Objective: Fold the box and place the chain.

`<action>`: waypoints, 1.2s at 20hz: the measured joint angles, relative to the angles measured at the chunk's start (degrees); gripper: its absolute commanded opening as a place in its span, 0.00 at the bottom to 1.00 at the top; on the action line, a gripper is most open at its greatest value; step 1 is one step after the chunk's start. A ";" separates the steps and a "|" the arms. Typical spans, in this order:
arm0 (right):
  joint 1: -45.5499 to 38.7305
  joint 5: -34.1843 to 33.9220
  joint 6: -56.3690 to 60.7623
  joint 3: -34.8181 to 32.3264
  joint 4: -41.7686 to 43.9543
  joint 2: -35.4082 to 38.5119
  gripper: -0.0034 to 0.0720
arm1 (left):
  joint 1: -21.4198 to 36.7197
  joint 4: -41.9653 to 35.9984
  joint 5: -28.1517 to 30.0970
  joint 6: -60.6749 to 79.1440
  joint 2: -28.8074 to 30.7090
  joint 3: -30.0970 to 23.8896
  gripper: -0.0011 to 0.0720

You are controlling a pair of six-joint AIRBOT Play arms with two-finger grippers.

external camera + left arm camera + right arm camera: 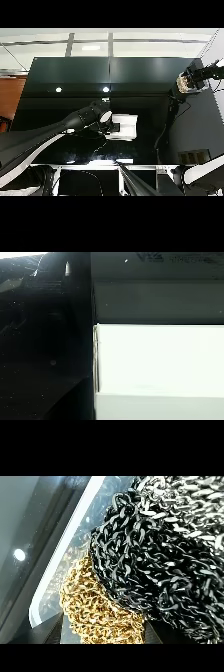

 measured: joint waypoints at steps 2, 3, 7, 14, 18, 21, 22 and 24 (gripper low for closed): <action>0.04 -0.13 0.02 0.00 -0.17 -0.33 0.47 | 0.00 0.02 0.02 0.00 0.00 0.00 0.05; 0.04 0.17 0.15 -0.02 -0.37 -0.42 0.33 | 0.00 0.02 0.02 0.00 0.00 0.00 0.05; 0.11 1.38 -2.05 0.28 0.04 -0.46 0.05 | 0.00 0.02 0.04 0.02 0.00 0.00 0.05; -0.55 8.04 -12.87 3.32 -2.54 5.40 0.05 | 0.00 0.02 0.07 -0.02 0.00 0.00 0.05; -1.14 9.73 -19.06 3.72 -0.76 12.63 0.05 | 0.00 0.02 0.09 0.00 0.00 0.00 0.05; -1.31 10.36 -21.94 3.78 0.46 18.01 0.05 | 0.00 0.02 0.09 0.00 0.00 0.00 0.05; -1.33 10.36 -22.80 3.78 1.16 19.65 0.05 | 0.00 0.02 0.09 0.00 0.00 0.00 0.05; -1.33 10.49 -24.37 3.87 2.49 22.84 0.05 | -0.02 0.02 0.09 0.00 0.00 0.00 0.05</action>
